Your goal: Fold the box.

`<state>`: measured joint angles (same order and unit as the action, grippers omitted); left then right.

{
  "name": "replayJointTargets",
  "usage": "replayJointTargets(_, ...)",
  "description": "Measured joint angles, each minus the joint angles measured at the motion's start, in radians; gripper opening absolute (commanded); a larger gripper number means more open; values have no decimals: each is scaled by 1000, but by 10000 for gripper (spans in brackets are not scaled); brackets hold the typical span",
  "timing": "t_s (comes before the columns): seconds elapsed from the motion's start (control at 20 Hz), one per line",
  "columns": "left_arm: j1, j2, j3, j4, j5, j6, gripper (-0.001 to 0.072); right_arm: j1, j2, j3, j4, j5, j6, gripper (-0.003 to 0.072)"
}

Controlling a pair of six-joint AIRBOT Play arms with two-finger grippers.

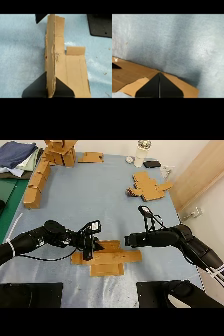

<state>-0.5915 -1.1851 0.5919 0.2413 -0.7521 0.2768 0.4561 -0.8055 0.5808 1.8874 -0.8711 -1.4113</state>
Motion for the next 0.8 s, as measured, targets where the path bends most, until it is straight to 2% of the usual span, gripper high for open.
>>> replayJointTargets(0.8, 0, -29, 0, -6, -3, -11, 14, 1, 3, 0, -3, 19, 0, 1)
